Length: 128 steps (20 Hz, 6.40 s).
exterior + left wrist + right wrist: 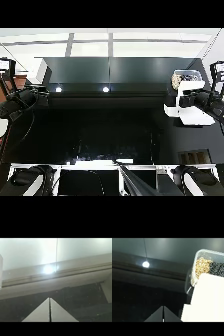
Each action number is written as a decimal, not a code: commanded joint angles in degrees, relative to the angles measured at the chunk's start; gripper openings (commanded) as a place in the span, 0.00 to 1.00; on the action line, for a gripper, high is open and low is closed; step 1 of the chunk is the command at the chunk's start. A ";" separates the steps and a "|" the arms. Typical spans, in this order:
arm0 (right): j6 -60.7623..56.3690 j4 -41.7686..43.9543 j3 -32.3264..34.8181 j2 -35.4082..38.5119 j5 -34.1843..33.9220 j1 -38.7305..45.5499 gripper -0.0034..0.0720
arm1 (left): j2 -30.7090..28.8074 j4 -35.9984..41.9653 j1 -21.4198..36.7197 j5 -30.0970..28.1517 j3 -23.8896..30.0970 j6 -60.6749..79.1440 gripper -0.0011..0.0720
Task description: Fold the box and place the chain.
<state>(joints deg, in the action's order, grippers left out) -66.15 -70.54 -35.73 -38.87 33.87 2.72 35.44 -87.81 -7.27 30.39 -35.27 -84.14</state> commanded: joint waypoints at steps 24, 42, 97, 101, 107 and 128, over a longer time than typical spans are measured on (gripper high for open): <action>-20.09 -6.21 -30.21 -37.51 12.63 45.75 0.99 | 15.21 17.77 -7.58 -14.53 0.50 -1.16 0.99; 20.09 11.32 -44.98 -60.30 37.33 49.24 0.88 | 15.74 17.81 -7.58 -7.45 0.50 -1.42 0.99; 27.76 65.81 25.27 -5.49 3.41 -14.78 0.07 | 67.91 52.72 -6.88 56.33 -33.22 54.01 0.74; 27.76 65.57 25.27 -5.49 3.98 -14.75 0.07 | 70.27 52.46 -7.50 57.51 -36.26 53.96 0.51; 25.79 60.48 25.14 -5.49 5.92 -14.73 0.23 | 70.51 50.31 -7.58 58.77 -37.27 56.74 0.05; 19.10 16.52 -1.33 -5.55 22.95 -7.23 0.94 | 52.28 54.18 -16.28 26.32 -17.75 89.94 0.04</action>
<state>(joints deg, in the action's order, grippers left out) -47.88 -54.41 -36.88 -44.38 56.40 -4.03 86.98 -31.53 -22.33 60.34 -53.47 3.57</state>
